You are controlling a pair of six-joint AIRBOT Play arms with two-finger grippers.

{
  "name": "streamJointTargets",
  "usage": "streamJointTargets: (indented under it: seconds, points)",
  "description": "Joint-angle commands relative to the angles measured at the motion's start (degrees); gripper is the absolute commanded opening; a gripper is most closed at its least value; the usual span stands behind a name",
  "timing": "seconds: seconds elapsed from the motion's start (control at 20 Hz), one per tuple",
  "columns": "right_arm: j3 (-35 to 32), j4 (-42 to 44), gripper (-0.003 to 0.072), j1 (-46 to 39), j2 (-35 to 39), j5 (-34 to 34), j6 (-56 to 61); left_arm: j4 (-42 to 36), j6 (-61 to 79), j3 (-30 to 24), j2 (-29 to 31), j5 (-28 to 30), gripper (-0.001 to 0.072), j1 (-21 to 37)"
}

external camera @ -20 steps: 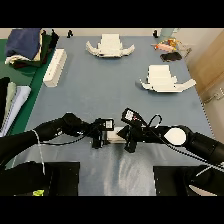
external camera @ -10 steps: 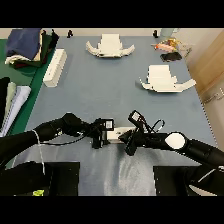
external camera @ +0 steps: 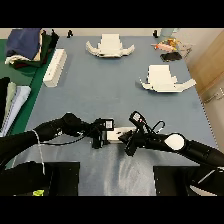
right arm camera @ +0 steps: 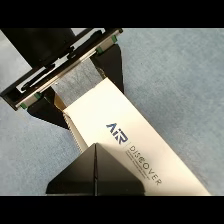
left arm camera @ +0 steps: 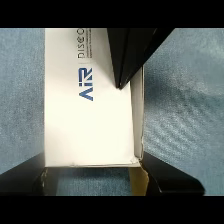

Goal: Fold the box.

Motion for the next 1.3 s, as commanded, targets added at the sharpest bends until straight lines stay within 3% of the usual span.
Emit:
streamJointTargets:
  seconds: [0.0, 0.6, 0.85, 1.25]
  points:
    - [-0.09, -0.2, 0.0003, 0.04, -0.09, -0.59, 0.02, 0.02, 0.07, 0.04, 0.04, -0.04, 0.0447, 0.02]
    - [1.33, -2.03, 0.0004, -0.04, 10.03, -4.76, 0.0, 0.02, 0.07, 0.04, 0.04, -0.04, 0.0446, 0.02]
    - [1.09, -4.26, 0.0003, -0.04, 8.87, -3.82, 0.59, 0.02, 0.07, 0.04, 0.04, -0.07, 0.0446, 0.02]
    - [1.09, -5.18, 0.0003, 0.02, -1.07, 0.33, 0.87, 0.02, 0.07, 0.04, 0.04, -0.04, 0.0447, 0.02]
